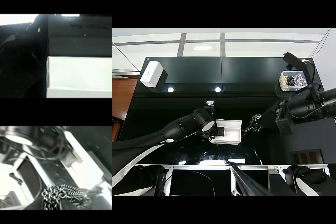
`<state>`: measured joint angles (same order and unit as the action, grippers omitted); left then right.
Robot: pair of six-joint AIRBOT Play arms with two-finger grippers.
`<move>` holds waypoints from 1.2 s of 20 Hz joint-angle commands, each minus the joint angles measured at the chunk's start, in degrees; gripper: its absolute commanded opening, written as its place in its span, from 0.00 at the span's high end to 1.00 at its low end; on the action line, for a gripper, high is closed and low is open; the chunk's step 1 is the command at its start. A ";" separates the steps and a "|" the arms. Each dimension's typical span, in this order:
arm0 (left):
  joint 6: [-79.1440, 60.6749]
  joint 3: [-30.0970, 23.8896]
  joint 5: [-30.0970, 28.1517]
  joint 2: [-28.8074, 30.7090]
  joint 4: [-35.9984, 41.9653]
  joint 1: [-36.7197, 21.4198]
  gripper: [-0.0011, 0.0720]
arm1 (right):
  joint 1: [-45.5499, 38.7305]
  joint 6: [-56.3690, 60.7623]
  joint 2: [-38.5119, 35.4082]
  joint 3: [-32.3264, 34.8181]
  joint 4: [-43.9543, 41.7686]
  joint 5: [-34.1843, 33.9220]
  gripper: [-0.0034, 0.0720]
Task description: Fold the box and place the chain.
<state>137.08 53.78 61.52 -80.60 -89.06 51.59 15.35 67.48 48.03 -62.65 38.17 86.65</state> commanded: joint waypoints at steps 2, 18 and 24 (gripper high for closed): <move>-0.11 -0.02 0.07 -0.02 -0.07 -0.02 0.95 | 0.48 -1.84 -0.02 0.00 -8.17 -3.56 0.94; -0.11 -0.02 0.07 -0.02 -0.07 -0.02 0.95 | 0.48 1.20 0.72 1.99 -7.41 -14.47 0.94; -0.09 -0.02 0.11 -0.02 -0.04 -0.02 0.95 | 8.28 0.61 1.51 8.11 -7.43 -21.77 0.94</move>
